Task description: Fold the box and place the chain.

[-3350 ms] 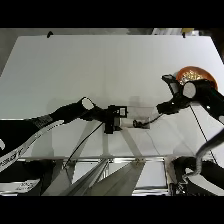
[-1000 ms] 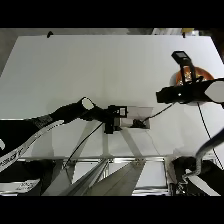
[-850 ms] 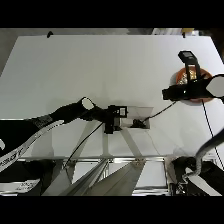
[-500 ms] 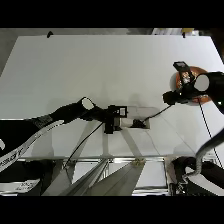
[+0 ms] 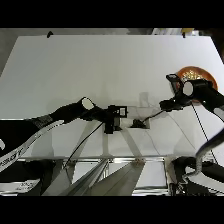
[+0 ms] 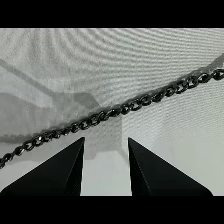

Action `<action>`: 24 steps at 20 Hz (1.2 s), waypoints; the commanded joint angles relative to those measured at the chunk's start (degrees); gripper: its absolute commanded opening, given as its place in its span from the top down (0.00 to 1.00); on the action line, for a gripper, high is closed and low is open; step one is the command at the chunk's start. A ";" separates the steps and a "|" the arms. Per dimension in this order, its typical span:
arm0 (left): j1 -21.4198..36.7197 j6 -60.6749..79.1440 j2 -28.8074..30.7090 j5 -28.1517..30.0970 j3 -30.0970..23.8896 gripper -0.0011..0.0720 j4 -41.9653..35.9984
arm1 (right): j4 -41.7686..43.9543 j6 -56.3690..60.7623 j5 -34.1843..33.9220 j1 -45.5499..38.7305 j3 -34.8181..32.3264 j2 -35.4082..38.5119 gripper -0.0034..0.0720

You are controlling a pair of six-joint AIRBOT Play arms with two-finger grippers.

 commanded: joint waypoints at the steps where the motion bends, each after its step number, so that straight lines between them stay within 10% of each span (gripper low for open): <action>1: 0.04 0.00 -0.02 0.02 0.04 0.45 0.02 | -0.17 0.02 -2.32 -0.04 -0.24 -0.52 0.59; 12: 0.04 0.02 -0.02 0.02 0.02 0.45 0.02 | -0.20 -0.02 -1.62 -0.04 -0.28 -4.66 0.68; 15: 0.04 0.02 -0.02 0.02 0.04 0.45 0.02 | -0.20 -2.10 -0.22 0.07 -0.28 -4.00 0.93; 24: 0.04 0.02 -0.02 0.02 0.02 0.45 0.02 | -0.15 -3.06 8.70 5.18 -0.28 14.58 0.93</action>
